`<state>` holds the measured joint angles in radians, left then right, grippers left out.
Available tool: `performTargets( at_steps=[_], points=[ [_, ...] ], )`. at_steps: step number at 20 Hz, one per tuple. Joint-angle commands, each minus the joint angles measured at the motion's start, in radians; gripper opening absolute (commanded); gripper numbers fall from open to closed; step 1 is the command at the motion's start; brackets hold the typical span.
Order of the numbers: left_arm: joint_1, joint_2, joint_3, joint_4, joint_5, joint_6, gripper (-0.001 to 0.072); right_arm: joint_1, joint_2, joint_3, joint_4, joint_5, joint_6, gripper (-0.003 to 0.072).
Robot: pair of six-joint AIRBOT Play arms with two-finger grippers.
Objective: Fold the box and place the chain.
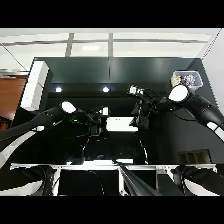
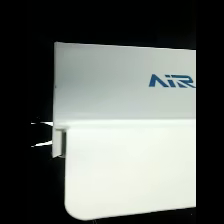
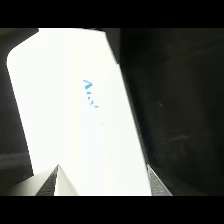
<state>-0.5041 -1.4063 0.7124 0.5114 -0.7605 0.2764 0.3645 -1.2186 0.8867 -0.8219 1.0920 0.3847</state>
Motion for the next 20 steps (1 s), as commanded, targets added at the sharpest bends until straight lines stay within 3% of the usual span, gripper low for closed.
performTargets(
  at_steps=[1,7,8,10,11,12,20],
  points=[
    [-0.001,-0.001,0.0,0.0,0.0,0.0,0.0408,0.006,-0.001,-0.001,0.0,0.047,-0.012,0.0607],
    [-0.001,-0.001,0.0,0.0,0.0,0.0,0.0409,0.006,-0.017,-0.008,-0.003,-0.024,-0.013,0.0603],
    [-0.001,-0.001,0.0,0.0,0.0,0.0,0.0409,0.009,-0.022,-0.01,-0.003,-0.023,-0.013,0.0502],
    [-0.001,-0.001,0.0,0.0,0.0,0.0,0.0409,0.016,-0.026,-0.01,-0.009,-0.029,-0.012,0.0418],
    [-0.001,-0.001,0.0,0.0,0.0,0.0,0.0408,0.018,-0.026,-0.01,-0.009,-0.031,-0.012,0.0295],
    [-0.001,-0.001,0.0,0.0,0.0,0.0,0.0409,0.018,-0.026,-0.01,-0.014,-0.031,-0.012,0.0239],
    [-0.001,-0.001,0.0,0.0,-0.001,0.0,0.0409,0.018,-0.026,-0.01,-0.041,0.024,-0.008,0.0241]
  ],
)
